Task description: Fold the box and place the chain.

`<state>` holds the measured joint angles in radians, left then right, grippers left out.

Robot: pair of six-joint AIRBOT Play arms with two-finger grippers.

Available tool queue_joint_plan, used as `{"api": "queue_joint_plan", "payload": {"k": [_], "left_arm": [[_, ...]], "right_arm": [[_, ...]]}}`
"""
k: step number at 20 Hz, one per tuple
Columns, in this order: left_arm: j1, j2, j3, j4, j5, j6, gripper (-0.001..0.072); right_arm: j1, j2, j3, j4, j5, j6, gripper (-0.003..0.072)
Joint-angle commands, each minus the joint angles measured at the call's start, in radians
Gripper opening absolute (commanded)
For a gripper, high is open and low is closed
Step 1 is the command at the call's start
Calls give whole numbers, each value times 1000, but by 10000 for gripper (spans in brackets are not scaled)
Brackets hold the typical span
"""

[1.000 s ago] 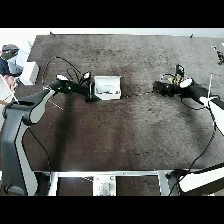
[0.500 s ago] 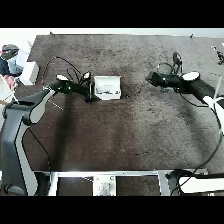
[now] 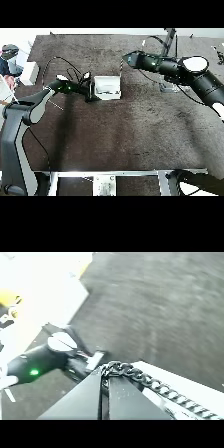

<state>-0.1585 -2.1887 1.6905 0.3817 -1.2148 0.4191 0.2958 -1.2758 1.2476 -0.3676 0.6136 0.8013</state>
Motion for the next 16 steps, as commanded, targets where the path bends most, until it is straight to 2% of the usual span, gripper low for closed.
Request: {"api": "queue_joint_plan", "payload": {"k": [1, 12, 13, 14, 15, 16], "left_arm": [[-1, 0, 1, 0, 0, 0, 286], [-1, 0, 1, 0, 0, 0, 286], [-1, 0, 1, 0, 0, 0, 286], [-1, 0, 1, 0, 0, 0, 286], [-1, 0, 1, 0, 0, 0, 286], [-1, 0, 1, 0, 0, 0, 286]], "right_arm": [[80, -3, 24, -34, -53, -19, 14], [117, -313, 23, -32, -58, -12, 16], [112, -330, 23, -34, -67, -12, 185], [98, -341, 23, -55, -69, -11, 414], [71, -341, 19, -87, -67, 14, 471], [34, -331, 11, -105, -49, 43, 471]]}}
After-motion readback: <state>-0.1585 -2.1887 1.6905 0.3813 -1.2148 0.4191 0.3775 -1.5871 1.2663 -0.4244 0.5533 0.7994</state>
